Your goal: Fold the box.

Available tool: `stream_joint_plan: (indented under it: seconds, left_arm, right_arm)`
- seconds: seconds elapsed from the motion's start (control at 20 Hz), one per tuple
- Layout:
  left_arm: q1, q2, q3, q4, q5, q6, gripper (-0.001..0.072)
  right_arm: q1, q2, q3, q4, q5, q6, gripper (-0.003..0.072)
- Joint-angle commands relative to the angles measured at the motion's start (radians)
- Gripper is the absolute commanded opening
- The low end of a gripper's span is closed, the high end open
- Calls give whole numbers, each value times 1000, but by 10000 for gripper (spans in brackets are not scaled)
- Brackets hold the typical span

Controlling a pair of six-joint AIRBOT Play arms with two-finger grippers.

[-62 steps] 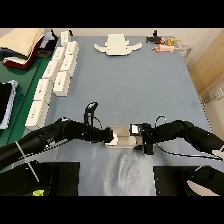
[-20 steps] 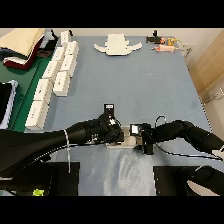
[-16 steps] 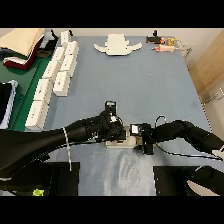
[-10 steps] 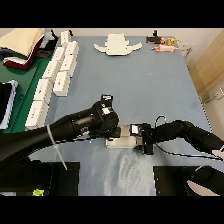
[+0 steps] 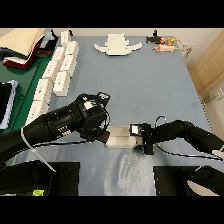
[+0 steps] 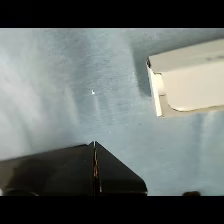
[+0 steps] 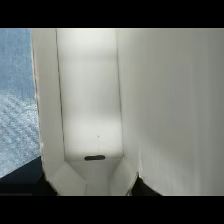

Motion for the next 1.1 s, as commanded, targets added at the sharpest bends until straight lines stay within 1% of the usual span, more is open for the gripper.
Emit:
stream_joint_plan:
  seconds: [0.0,0.15,0.3,0.35,0.45,0.55,0.6,0.65,0.7,0.75,0.85,0.95,1.05]
  left_arm:
    - [2,23,-19,0,45,271,11]
    - [14,99,-135,-8,221,376,10]
    - [57,215,-290,-8,378,506,10]
    - [87,272,-347,-49,449,614,10]
    - [184,377,-457,-175,597,890,13]
    - [306,438,-559,-341,728,1226,16]
    - [363,449,-595,-424,761,1383,61]
    - [411,447,-625,-504,779,1526,438]
    - [452,435,-654,-585,795,1644,688]
    - [481,415,-676,-660,797,1748,695]
    - [488,354,-697,-767,799,1955,695]
    - [488,269,-698,-894,806,2153,695]
    - [488,188,-697,-1009,846,2316,695]
  right_arm:
    - [1,0,1,0,0,0,470]
    - [1,0,1,0,0,0,470]
    - [1,0,1,0,0,0,470]
    - [1,0,1,0,0,0,470]
    - [1,0,1,0,0,0,470]
    - [1,0,1,0,0,0,470]
    - [1,0,1,0,0,0,470]
    - [1,0,1,0,0,0,470]
    - [1,0,1,0,0,0,470]
    - [1,0,1,0,0,0,470]
    - [1,0,1,0,0,0,470]
    - [1,0,1,0,0,0,470]
    - [1,0,1,0,0,0,470]
